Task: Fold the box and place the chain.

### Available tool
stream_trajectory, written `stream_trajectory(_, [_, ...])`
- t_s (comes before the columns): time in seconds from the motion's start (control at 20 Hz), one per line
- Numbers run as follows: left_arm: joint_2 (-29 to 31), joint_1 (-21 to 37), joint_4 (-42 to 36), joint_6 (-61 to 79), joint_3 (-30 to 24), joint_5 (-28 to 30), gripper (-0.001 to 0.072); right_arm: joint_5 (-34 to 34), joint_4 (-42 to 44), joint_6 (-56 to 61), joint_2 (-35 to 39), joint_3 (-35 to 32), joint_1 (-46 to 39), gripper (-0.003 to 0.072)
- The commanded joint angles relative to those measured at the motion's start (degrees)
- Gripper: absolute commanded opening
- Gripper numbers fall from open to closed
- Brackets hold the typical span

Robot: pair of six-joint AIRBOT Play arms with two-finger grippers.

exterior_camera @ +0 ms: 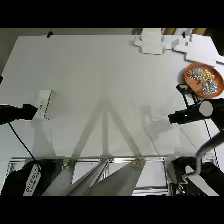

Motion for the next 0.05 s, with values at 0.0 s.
stream_trajectory(0.0, [0.6, 0.0, 0.0, 0.0, 0.0, 0.5, 0.069, 0.0, 0.0, 0.0, 0.0, 0.0, 0.0, 0.0011])
